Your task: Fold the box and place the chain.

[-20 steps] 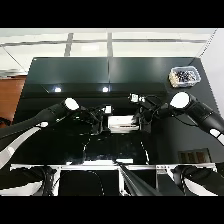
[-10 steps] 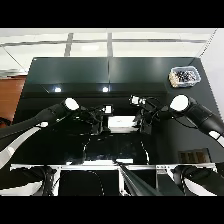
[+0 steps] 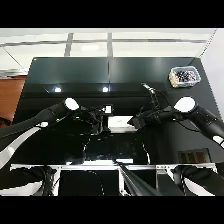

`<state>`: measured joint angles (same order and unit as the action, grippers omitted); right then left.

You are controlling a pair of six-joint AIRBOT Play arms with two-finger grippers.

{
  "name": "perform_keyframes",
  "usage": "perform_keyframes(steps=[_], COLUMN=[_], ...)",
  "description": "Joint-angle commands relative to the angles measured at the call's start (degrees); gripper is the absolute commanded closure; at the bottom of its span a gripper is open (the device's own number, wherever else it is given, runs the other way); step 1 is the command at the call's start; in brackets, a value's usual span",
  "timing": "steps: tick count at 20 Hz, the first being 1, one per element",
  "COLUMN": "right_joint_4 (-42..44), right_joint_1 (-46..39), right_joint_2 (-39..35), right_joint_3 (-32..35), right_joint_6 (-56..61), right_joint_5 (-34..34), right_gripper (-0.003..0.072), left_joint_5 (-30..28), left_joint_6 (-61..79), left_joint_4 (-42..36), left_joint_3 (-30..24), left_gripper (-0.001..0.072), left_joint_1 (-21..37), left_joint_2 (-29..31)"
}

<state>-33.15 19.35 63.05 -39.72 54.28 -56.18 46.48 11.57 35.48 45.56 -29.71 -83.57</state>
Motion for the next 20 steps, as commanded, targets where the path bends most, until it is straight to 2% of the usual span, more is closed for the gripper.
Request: perform_keyframes(steps=[1,6,11,14,18,19,20], right_joint_4=[5.22,-0.17,-1.79,-1.18,-5.03,-6.69,-8.35], right_joint_1=[0.35,0.39,-0.11,-2.58,-12.63,-16.06,-19.32], right_joint_2=[2.34,9.05,9.35,5.9,-3.96,-6.8,-9.18], right_joint_3=[0.72,0.72,0.68,-0.61,-4.28,-4.48,-4.48], right_joint_6=[3.65,3.91,2.89,0.04,-0.72,-0.5,0.02], right_joint_5=[3.54,1.16,2.19,-3.5,-12.96,-14.47,-15.82], right_gripper=[0.0676,0.0676,0.0676,0.0676,0.0676,0.0676,0.0676], left_joint_5=[0.0,0.0,0.02,0.04,0.09,0.17,0.63], left_joint_6=[-0.02,-0.04,-0.04,-0.07,-2.01,-3.72,-5.42], left_joint_4=[0.0,0.0,0.0,-0.02,0.09,0.31,1.18], left_joint_3=[0.02,0.02,0.02,0.02,0.66,1.22,1.84], left_gripper=[0.03,0.03,0.03,0.03,0.0298,0.026,0.0117], left_joint_1=[-0.02,-0.02,-0.02,-0.02,0.0,0.0,0.0], left_joint_2=[-0.02,-0.02,-0.02,0.0,0.17,0.57,1.2])
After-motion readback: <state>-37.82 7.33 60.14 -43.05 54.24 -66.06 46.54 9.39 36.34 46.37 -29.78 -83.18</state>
